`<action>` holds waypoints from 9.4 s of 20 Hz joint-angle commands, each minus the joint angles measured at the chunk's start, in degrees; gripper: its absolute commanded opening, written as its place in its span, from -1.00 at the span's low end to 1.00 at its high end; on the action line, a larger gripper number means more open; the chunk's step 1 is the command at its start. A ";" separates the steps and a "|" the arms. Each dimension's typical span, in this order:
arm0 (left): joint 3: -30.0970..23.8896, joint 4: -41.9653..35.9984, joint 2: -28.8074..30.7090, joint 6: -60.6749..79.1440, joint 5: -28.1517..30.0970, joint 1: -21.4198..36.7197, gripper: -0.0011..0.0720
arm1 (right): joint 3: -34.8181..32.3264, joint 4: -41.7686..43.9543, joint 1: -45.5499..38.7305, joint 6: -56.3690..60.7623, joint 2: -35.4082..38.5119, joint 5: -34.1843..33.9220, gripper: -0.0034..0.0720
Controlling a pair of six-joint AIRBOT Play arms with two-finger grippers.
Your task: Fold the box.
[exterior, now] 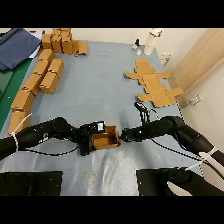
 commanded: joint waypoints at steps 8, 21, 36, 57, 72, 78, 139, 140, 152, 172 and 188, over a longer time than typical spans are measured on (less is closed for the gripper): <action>-0.02 0.02 0.00 0.00 -0.02 0.00 0.33 | 0.09 5.86 0.00 0.37 5.95 -1.95 0.19; -0.02 0.02 0.00 0.00 0.00 0.00 0.33 | 8.04 -11.65 13.84 15.21 -9.18 1.57 0.19; -0.02 0.02 0.00 0.00 0.00 0.00 0.33 | 22.14 -26.08 24.15 38.69 -21.94 -11.82 0.19; -0.02 0.02 0.00 0.00 0.00 0.02 0.33 | 23.78 -27.65 25.64 42.49 -24.76 -14.71 -0.28; -0.02 0.02 0.00 0.00 0.00 0.00 0.33 | 22.05 -35.08 20.90 40.19 -5.31 -22.32 -0.90; -0.02 0.02 0.00 0.00 0.00 0.00 0.33 | 8.52 -7.72 -5.62 9.40 -2.60 -1.53 -0.91; -0.02 0.02 0.00 0.00 0.00 0.00 0.33 | -1.36 2.27 19.28 -80.70 5.33 18.78 -0.15; -0.02 0.02 0.00 0.00 0.00 0.00 0.33 | -1.36 2.21 19.28 -80.70 5.27 18.80 -0.15; -0.02 0.02 0.00 0.00 0.00 0.00 0.33 | -1.95 4.24 20.00 -80.50 0.59 14.78 -0.36; -0.02 0.02 0.00 0.00 0.00 0.02 0.33 | -15.08 28.15 20.00 -0.37 14.36 22.47 -0.91; -0.02 0.02 0.00 0.00 0.00 0.00 0.33 | -17.07 32.81 30.12 1.60 4.68 45.46 -0.91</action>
